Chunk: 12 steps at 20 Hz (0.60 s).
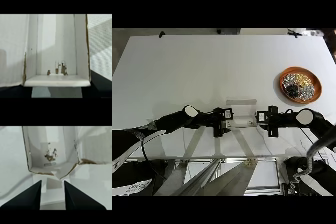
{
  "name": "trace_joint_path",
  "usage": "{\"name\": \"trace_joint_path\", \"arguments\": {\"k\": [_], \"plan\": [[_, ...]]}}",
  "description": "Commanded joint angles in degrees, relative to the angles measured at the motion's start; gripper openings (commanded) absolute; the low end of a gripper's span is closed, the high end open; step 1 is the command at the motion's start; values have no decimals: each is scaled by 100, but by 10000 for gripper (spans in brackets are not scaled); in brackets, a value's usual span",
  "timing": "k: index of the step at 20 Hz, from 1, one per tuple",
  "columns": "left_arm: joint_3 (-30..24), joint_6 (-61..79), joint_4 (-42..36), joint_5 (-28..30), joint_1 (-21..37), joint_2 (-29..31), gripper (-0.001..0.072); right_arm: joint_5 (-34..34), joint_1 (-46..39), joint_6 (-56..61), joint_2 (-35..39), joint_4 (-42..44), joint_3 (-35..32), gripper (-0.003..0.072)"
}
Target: Fold the box and place the chain.
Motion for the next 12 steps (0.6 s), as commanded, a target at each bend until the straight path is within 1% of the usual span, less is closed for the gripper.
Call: {"name": "trace_joint_path", "arguments": {"k": [1,3,4,9,10,12], "plan": [[-2,2,0,0,-4,4,206,-160,0,-199,-146,313,-2,248],[-2,2,0,0,-4,4,206,-160,0,-203,-146,566,-2,237],[-2,2,0,0,-4,4,206,-160,0,-205,-146,671,-2,219],[-2,2,0,0,-4,4,206,-116,98,-332,-146,767,-2,211],[-2,2,0,0,-4,4,206,-122,199,-332,-146,767,-2,150],[-2,2,0,0,-4,4,206,-166,387,-352,-170,765,-2,99]]}}
